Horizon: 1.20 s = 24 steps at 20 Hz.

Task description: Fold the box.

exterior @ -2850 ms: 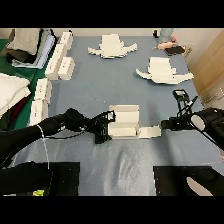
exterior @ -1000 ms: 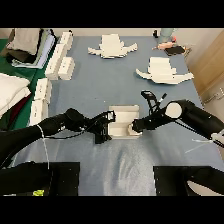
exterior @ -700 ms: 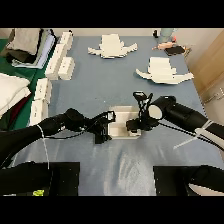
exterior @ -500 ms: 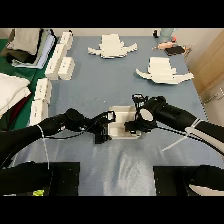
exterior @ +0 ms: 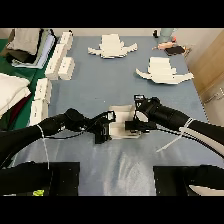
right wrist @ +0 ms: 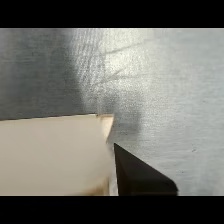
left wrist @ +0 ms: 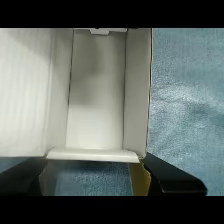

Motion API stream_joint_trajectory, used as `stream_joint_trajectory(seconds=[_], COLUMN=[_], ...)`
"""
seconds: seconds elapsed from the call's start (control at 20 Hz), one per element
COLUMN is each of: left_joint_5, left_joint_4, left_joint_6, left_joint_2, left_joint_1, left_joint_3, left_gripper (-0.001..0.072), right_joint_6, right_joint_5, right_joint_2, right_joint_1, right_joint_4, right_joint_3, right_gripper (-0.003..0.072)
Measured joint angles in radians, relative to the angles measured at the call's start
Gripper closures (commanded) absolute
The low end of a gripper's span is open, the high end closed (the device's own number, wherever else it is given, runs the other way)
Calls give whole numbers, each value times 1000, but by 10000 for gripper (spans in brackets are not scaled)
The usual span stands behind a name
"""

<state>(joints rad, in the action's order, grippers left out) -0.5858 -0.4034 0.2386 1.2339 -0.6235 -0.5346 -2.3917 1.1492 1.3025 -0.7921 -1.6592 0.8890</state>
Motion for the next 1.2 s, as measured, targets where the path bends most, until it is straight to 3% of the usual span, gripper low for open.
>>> stream_joint_trajectory(seconds=[0.1,0.2,0.3,0.4,1.0,1.05,1.1,1.15,1.2], left_joint_5=[0,0,1,1,1,1,2,3,3], left_joint_4=[0,0,0,0,-2,-2,-2,-2,2], left_joint_6=[0,0,0,0,-3,-3,-3,-2,-2], left_joint_2=[0,0,0,0,0,0,0,0,0], left_joint_1=[0,0,0,0,0,2,2,1,1], left_joint_3=[0,0,0,0,0,0,0,0,0], left_gripper=[98,98,98,98,98,97,98,98,98], right_joint_6=[-11,-18,-21,-25,-20,-19,-19,-18,-16], right_joint_5=[3,4,11,11,-14,-17,-19,-20,-32], right_joint_2=[7,18,29,35,46,46,46,46,46], right_joint_1=[-2,-12,-28,-41,-56,-56,-56,-56,-57], right_joint_4=[-5,-6,-14,-17,6,5,4,2,3], right_joint_3=[0,0,1,2,25,26,27,27,29], right_gripper=[465,596,598,683,684,683,606,471,446])
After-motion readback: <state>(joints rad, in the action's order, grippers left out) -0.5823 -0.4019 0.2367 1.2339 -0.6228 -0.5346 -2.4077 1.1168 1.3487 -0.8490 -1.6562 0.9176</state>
